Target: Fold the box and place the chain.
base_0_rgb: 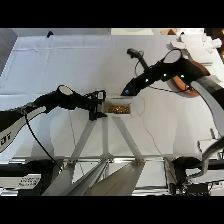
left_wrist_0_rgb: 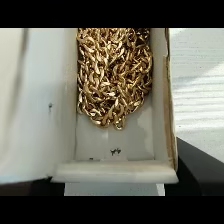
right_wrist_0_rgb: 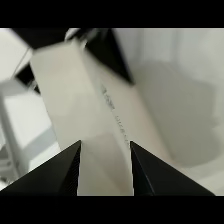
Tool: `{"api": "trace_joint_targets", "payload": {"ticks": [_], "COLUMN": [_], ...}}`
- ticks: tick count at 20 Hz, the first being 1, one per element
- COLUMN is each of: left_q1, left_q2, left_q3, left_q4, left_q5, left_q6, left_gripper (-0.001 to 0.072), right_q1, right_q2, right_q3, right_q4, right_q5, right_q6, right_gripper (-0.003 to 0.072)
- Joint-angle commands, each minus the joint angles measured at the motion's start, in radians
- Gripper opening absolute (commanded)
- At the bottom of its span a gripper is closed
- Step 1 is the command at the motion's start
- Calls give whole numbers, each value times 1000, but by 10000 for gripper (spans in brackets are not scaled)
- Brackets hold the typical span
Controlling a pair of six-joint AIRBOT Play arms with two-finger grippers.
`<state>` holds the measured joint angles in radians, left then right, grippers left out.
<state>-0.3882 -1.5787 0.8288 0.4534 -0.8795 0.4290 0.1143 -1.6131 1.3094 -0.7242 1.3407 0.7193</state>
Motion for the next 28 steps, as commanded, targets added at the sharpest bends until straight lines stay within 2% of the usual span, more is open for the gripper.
{"api": "trace_joint_targets", "payload": {"ticks": [1,7,10,13,18,19,22,24,28], "left_q1": [0,0,0,0,0,0,0,0,0], "left_q2": [0,0,0,0,0,0,0,0,0], "left_q3": [0,0,0,0,0,0,0,0,0], "left_q4": [0,0,0,0,0,0,0,0,0], "left_q5": [0,0,0,0,0,0,0,0,0], "left_q6": [0,0,0,0,0,0,0,0,0], "left_gripper": [275,275,275,275,275,275,275,275,275], "right_q1": [45,94,132,179,266,279,296,298,298], "right_q2": [-66,-54,3,97,250,261,264,264,264], "right_q3": [31,31,17,-73,-330,-353,-365,-365,-367], "right_q4": [-32,-44,-77,-96,-105,-121,-147,-147,-162], "right_q5": [66,12,-83,-219,-595,-636,-652,-653,-649], "right_q6": [-53,-210,-301,-374,-456,-456,-456,-456,-455], "right_gripper": [344,343,344,344,340,337,321,209,170]}}
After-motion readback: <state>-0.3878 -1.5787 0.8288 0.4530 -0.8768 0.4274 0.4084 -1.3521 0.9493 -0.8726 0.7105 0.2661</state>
